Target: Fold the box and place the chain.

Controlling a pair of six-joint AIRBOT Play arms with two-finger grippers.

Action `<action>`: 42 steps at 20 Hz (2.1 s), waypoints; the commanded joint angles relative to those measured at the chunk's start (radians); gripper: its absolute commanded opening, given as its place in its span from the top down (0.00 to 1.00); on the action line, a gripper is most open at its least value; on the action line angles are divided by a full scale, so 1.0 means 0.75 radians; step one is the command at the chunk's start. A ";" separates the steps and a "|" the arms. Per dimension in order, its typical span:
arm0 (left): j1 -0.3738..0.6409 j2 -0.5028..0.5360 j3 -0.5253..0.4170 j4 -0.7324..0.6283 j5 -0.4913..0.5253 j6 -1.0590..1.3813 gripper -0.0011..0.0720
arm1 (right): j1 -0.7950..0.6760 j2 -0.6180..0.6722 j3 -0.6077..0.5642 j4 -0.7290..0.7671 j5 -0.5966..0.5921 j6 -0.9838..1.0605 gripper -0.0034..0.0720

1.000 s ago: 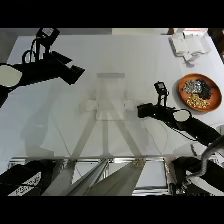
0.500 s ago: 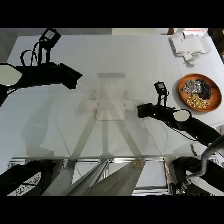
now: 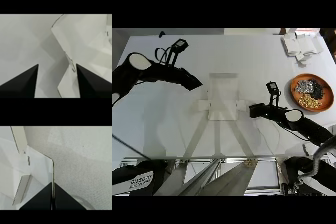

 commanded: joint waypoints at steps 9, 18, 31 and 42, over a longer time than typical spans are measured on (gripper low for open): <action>-0.005 -0.551 0.437 -0.258 -0.339 0.199 0.09 | 0.002 0.001 -0.001 0.001 0.002 0.001 0.94; -0.055 -0.573 0.437 -0.256 -0.473 0.260 0.10 | 0.002 0.001 -0.001 0.001 0.002 0.001 0.94; -0.103 -0.599 0.437 -0.251 -0.461 0.467 0.34 | 0.002 0.001 -0.001 0.001 0.002 0.001 0.94; -0.102 -0.599 0.437 -0.251 -0.500 0.651 0.97 | 0.002 0.001 -0.001 0.001 0.002 0.001 0.94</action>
